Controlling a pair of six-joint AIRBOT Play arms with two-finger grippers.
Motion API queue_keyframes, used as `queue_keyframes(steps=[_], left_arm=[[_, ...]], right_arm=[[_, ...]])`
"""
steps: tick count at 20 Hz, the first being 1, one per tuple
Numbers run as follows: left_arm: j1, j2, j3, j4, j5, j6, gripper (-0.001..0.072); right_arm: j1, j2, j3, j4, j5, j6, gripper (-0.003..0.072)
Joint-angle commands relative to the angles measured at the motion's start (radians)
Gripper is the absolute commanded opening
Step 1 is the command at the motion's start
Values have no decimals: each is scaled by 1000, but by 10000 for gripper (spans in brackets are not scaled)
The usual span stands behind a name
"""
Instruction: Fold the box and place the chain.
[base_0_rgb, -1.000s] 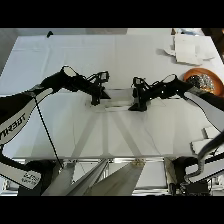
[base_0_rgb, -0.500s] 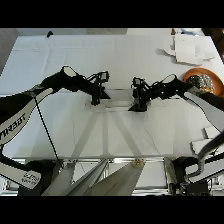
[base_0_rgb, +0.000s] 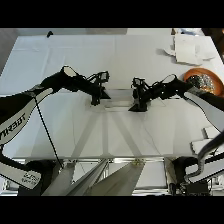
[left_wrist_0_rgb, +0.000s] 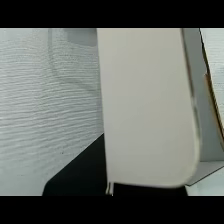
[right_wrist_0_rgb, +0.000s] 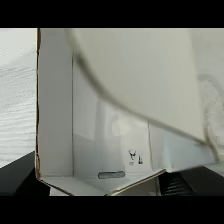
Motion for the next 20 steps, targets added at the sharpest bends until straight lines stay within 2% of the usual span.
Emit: queue_keyframes(steps=[1, 5, 7, 20], left_arm=[[1, 0, 0, 0, 0, 0, 15], [1, 0, 0, 0, 0, 0, 15], [1, 0, 0, 0, 0, 0, 15], [1, 0, 0, 0, 0, 0, 15]], right_arm=[[0, 0, 0, 1, -4, 0, 585], [0, 0, 0, 0, -10, 0, 567], [0, 0, 0, -1, -26, 0, 516], [0, 0, 0, 0, -25, 0, 518]])
